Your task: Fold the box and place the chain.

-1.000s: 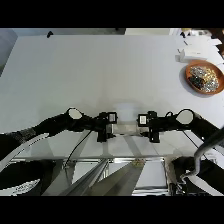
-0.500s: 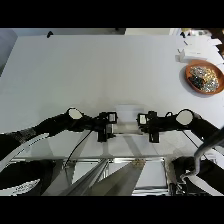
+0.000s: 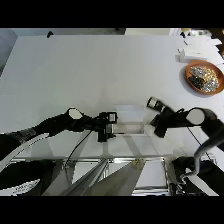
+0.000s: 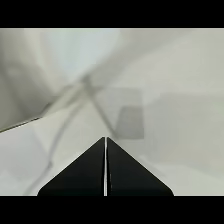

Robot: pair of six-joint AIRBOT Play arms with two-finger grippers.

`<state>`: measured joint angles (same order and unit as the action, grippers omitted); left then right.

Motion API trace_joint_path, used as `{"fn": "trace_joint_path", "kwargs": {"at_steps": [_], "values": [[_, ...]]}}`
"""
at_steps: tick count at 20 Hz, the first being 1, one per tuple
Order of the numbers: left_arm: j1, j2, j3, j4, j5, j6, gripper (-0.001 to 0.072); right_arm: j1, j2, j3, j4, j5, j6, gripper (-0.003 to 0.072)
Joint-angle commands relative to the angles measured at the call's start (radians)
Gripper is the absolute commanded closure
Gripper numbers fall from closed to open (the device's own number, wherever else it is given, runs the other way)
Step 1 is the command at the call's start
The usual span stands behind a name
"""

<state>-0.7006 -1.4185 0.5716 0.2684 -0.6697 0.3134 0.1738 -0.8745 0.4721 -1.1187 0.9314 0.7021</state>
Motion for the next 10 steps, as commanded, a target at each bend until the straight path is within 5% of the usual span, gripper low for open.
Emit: {"fn": "trace_joint_path", "kwargs": {"at_steps": [1,10], "values": [[0.001,0.000,0.000,0.001,0.000,0.000,0.0598,-0.172,0.010,0.047,-0.039,0.011,0.364,0.0668],[0.001,0.000,0.000,0.001,0.000,0.001,0.0598,-0.279,-0.032,0.010,-0.106,0.071,0.565,0.0669]]}}
